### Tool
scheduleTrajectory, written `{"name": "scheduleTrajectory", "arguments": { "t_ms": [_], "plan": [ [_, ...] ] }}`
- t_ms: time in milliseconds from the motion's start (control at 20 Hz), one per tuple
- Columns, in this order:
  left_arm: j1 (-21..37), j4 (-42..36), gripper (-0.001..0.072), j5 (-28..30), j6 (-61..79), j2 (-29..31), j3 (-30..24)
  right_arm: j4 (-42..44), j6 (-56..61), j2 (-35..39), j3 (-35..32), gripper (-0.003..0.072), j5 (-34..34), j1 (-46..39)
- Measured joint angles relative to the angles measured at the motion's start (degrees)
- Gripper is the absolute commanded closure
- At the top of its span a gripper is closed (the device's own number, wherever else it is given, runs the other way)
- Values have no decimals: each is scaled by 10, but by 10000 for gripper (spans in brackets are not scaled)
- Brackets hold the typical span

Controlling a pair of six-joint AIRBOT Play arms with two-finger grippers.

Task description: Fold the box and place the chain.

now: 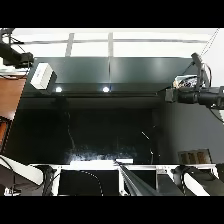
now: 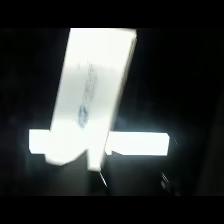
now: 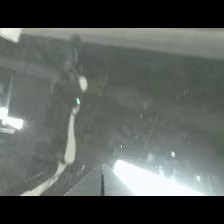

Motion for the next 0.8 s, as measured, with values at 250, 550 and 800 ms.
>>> {"name": "scheduleTrajectory", "arguments": {
  "t_ms": [250,550,800],
  "plan": [
    [-40,-48,679,-20,-30,167,-138,-4,11,19,48,673,82,0],
    [-165,-73,679,237,-28,487,-507,-122,55,138,28,672,81,6],
    [-230,-77,679,326,-29,664,-750,-160,74,217,-115,669,-65,13]
  ]
}}
